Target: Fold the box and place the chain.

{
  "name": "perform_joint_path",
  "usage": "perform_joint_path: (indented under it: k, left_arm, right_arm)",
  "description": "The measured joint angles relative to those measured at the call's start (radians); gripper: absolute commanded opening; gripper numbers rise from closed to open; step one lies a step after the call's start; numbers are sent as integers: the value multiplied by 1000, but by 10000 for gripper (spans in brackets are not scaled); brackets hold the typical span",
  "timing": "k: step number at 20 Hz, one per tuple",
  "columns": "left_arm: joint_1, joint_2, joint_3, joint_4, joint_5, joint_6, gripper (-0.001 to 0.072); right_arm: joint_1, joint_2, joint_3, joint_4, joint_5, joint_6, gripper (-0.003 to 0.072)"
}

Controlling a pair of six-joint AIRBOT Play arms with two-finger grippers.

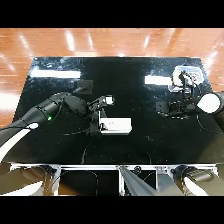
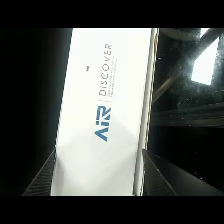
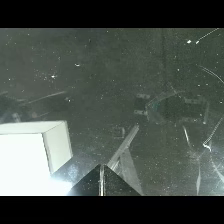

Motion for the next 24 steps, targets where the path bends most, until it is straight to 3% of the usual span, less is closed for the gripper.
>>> perform_joint_path:
  k: [8,16,17,19,24]
  left_arm:
    - [-10,-2,-6,10,-16,7,642]
    - [-65,-2,-49,24,-115,15,613]
    - [-68,-3,-51,24,-119,15,470]
    - [-70,-3,-53,28,-128,17,23]
    - [-63,11,-49,55,-138,5,19]
  right_arm:
    - [0,0,0,0,-2,0,35]
    - [0,0,0,-1,-2,0,35]
    - [0,0,0,-1,-2,0,34]
    - [0,0,0,-1,-2,0,34]
    - [0,0,0,-1,-3,0,34]
